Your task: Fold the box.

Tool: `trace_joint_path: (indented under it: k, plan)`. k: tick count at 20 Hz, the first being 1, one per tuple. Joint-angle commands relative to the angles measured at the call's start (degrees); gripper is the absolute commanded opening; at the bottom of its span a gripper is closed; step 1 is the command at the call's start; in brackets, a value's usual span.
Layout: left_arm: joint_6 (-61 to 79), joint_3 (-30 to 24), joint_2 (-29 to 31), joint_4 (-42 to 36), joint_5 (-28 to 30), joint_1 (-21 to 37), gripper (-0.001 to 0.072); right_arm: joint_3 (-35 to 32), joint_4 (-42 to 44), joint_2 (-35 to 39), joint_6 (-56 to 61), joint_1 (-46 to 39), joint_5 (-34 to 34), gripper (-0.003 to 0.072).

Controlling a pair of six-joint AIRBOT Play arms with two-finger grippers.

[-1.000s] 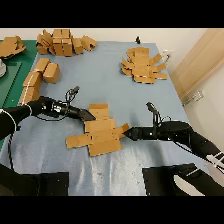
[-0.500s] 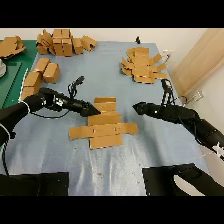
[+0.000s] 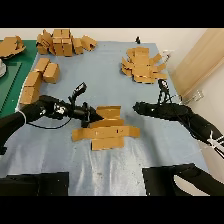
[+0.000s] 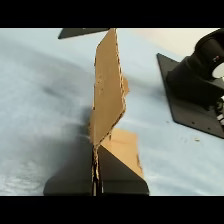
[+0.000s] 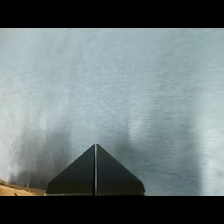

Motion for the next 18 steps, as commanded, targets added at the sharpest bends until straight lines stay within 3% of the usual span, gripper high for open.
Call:
trace_joint_path:
  k: [1, 4, 7, 10, 13, 15, 18]
  plan:
    - [11.1, -5.5, 3.6, -1.8, 4.1, 1.2, 0.0010, 0.1, -0.2, -0.8, 0.6, 1.5, 0.5, 0.0006]
    - [11.5, -5.5, 3.1, 0.7, 6.6, 1.1, 0.0011, 0.1, -0.2, -0.8, 0.5, 1.5, 1.0, 0.0006]
    - [14.2, -5.3, 3.1, -4.2, 9.5, 1.1, 0.0011, 0.1, -0.2, -0.8, 0.5, 1.5, 1.1, 0.0006]
    - [14.9, -4.9, 3.1, -4.1, 9.0, 0.7, 0.0011, 0.1, -0.2, -0.8, -0.1, 1.5, 1.1, 0.0006]
    - [15.7, -4.7, 3.1, -9.8, 6.4, 0.7, 0.0011, 0.1, -0.3, -0.8, -0.1, 1.5, 1.1, 0.0006]
    - [16.1, -4.6, 3.0, -9.2, 6.6, 0.7, 0.0011, 0.1, -0.3, -0.8, -0.1, 1.5, 1.0, 0.0006]
    - [15.1, -4.6, 2.5, -1.8, 9.0, -0.6, 0.0011, 0.1, -0.3, -0.8, -0.1, 2.3, 1.0, 0.0006]
